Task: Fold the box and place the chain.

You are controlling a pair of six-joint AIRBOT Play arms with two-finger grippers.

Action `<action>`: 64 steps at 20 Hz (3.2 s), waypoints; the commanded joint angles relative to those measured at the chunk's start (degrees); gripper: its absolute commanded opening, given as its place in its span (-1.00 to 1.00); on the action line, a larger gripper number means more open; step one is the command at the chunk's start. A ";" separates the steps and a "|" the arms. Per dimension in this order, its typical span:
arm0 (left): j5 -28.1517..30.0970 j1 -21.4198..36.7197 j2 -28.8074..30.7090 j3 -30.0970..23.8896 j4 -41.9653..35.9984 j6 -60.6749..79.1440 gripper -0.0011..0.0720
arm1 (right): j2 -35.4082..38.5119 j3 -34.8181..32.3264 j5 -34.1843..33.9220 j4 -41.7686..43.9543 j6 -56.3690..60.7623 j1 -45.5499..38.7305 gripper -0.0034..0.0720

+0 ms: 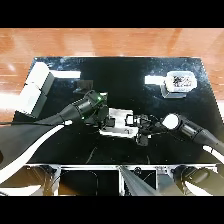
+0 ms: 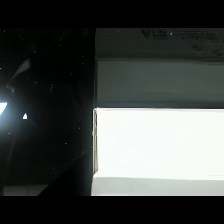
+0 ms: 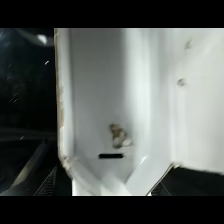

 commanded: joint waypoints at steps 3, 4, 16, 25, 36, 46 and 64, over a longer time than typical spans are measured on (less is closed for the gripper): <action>-1.14 -0.02 0.02 0.07 0.00 -0.50 -0.92 | 0.44 0.11 0.39 -2.03 0.76 -0.02 0.92; -1.22 -0.04 0.02 0.07 -0.13 -0.50 -0.92 | 0.44 0.13 -0.55 -2.01 0.57 -0.02 0.55; -2.21 -0.04 0.02 0.07 -1.46 -0.50 -0.92 | 0.17 0.13 -10.75 6.67 0.42 2.97 -0.85; -2.19 -0.15 0.02 0.07 -1.86 -0.50 -0.92 | -0.20 0.13 -15.04 8.72 0.87 5.38 0.05; -2.14 -0.15 0.02 0.04 -1.86 -0.50 -0.92 | -0.17 0.13 -14.29 9.07 1.33 5.38 -0.74; -2.10 -0.15 0.02 0.04 -1.86 -0.48 -0.92 | -0.17 1.49 -14.14 11.76 1.27 5.44 -0.74; -2.25 -0.15 0.02 0.04 -2.49 -0.52 -0.92 | 9.94 4.72 17.07 -15.28 56.61 -33.03 -0.74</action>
